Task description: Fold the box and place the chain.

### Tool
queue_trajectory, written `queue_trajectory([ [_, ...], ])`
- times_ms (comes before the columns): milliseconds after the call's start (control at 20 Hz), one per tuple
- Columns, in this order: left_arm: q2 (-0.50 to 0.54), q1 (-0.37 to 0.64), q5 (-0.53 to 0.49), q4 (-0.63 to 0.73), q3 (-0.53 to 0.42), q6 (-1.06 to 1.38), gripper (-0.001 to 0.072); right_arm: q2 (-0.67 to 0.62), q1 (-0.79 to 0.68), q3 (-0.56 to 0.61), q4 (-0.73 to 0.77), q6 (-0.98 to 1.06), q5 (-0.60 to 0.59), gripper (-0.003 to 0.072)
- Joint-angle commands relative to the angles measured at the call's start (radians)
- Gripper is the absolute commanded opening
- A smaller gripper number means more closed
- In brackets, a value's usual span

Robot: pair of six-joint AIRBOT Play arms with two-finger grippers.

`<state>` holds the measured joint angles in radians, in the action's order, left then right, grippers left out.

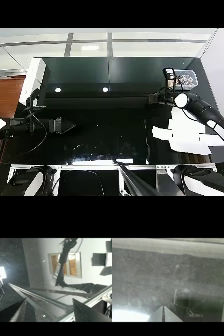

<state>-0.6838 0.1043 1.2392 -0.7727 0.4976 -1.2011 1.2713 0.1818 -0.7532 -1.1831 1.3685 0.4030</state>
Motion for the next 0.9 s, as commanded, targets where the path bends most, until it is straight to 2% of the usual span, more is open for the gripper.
queue_trajectory([
  [0, 0.000, 0.001, 0.000, 0.000, 0.000, 0.000, 0.0619, 0.000, -0.001, 0.001, 0.000, 0.000, 0.000, 0.0016],
  [550, 0.000, 0.001, -0.003, 0.000, 0.000, 0.001, 0.0620, 0.000, -0.001, 0.001, 0.001, 0.001, -0.001, 0.0016],
  [700, 0.000, 0.001, -0.081, 0.001, 0.000, 0.000, 0.0619, 0.000, -0.001, 0.001, 0.027, 0.005, -0.038, 0.0016],
  [850, 0.000, 0.001, -0.098, 0.016, 0.000, 0.000, 0.0619, 0.000, 0.000, 0.001, 0.032, 0.005, -0.047, 0.0017],
])
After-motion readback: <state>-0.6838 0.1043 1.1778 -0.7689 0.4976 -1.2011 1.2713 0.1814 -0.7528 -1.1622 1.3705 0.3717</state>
